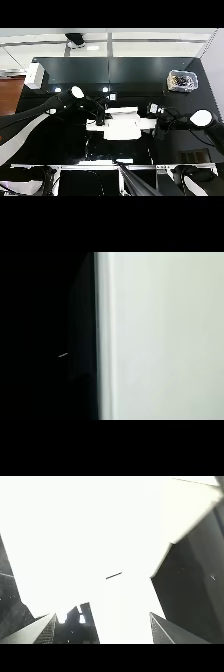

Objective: Fold the box and place the chain.

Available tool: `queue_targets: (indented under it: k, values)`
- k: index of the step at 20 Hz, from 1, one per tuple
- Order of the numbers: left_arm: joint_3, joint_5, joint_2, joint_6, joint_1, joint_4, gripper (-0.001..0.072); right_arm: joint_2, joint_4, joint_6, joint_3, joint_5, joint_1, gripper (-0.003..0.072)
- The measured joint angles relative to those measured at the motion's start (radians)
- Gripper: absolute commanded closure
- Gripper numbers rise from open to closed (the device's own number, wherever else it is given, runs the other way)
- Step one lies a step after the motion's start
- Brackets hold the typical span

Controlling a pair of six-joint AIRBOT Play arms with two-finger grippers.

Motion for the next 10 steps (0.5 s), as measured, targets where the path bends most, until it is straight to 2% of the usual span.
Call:
queue_targets:
  k: [10]
  values:
    - [0.052, -0.002, -0.003, -0.131, -0.032, 0.156, 0.0684, -0.014, -0.025, -0.031, -0.026, -0.04, 0.049, -0.0018]
